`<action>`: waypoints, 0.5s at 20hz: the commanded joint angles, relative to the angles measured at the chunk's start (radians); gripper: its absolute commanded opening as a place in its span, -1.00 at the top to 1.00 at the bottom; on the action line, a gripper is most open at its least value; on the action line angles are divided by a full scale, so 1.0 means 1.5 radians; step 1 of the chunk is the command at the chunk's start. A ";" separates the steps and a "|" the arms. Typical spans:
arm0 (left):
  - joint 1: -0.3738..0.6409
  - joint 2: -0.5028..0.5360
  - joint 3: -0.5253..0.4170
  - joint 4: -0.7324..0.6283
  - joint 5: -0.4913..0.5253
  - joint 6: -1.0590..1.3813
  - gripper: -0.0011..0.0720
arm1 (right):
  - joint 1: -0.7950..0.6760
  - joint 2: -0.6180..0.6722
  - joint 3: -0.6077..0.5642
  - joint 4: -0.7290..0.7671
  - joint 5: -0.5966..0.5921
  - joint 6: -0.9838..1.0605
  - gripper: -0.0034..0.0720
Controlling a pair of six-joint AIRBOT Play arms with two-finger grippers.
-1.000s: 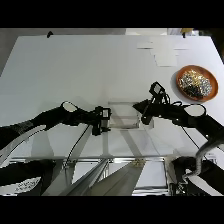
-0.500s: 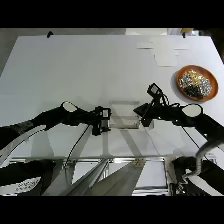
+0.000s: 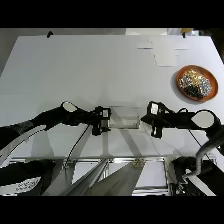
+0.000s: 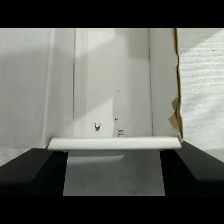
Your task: Fold the box and place the chain.
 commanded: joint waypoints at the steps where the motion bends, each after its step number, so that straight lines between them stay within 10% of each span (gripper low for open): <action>1: 0.000 0.001 0.001 0.000 0.000 0.000 0.60 | 0.013 -0.003 -0.001 -0.037 0.004 -0.046 0.85; 10: 0.000 0.001 0.001 0.000 0.000 0.000 0.60 | 0.049 -0.058 -0.001 -0.054 -0.059 -0.138 0.85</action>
